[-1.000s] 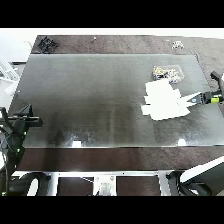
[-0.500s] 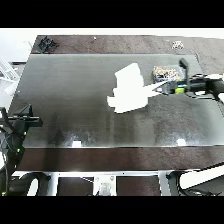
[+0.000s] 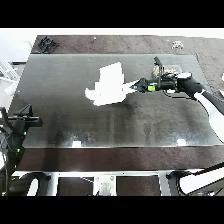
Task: Fold the box and place the chain.
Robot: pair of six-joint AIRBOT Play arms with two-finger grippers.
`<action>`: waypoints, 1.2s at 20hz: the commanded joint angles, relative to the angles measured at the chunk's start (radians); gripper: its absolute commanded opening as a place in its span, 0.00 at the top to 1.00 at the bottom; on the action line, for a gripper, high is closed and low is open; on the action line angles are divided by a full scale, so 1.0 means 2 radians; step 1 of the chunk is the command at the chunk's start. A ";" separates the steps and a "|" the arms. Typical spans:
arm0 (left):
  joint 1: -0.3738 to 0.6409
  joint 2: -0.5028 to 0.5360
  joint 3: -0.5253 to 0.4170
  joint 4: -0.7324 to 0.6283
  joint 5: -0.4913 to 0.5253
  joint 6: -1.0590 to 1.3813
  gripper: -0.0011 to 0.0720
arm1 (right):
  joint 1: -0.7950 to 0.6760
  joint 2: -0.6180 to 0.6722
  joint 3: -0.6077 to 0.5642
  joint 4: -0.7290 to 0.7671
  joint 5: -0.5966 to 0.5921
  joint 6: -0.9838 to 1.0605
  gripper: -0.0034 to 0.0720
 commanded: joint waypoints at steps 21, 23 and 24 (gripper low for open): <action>0.001 0.000 0.000 -0.003 -0.092 0.000 0.42 | 0.052 -0.010 -0.041 -0.036 -0.117 0.025 0.95; 0.001 0.000 0.000 -0.003 -0.108 0.003 0.40 | 0.052 -0.010 -0.041 -0.036 -0.117 0.017 0.95; 0.001 0.000 0.000 -0.003 -0.112 0.002 0.40 | 0.052 -0.010 -0.041 -0.036 -0.117 0.016 0.95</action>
